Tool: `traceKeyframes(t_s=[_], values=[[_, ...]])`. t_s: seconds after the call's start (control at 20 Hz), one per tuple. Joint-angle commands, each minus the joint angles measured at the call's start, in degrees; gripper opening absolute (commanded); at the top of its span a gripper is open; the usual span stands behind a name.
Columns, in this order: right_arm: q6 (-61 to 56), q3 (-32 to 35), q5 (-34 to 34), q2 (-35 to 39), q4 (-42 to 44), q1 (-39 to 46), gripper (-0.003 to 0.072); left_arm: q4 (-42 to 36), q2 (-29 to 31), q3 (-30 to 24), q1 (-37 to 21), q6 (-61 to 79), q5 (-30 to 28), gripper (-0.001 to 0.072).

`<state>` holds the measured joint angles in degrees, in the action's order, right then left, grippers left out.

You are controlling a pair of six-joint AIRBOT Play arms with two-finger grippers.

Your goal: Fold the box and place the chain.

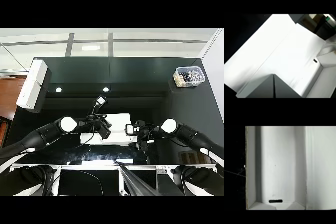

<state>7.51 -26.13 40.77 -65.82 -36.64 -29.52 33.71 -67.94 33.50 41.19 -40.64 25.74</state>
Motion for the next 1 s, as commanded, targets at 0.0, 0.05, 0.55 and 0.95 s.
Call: traceKeyframes(t_s=[0.0, 0.05, 0.55, 0.95], values=[[0.0, 0.0, -0.1, 0.0, 0.0, 0.0, 0.0436, 0.3, -1.0, 0.0, 0.0, -2.0, 1.9, 0.0029], [0.0, 0.0, -0.1, 0.0, 0.0, 0.0, 0.0436, 0.3, -1.0, 0.1, -0.3, -2.1, 2.4, 0.0029], [-0.1, 0.0, -0.1, 0.0, 0.0, 0.0, 0.0436, 7.7, 10.7, 4.2, -19.2, -2.0, 28.3, 0.0029], [-0.2, 0.0, -0.1, 0.0, 0.0, 0.0, 0.0437, 16.2, 15.6, -2.4, -27.1, 14.4, 36.0, 0.0687]])
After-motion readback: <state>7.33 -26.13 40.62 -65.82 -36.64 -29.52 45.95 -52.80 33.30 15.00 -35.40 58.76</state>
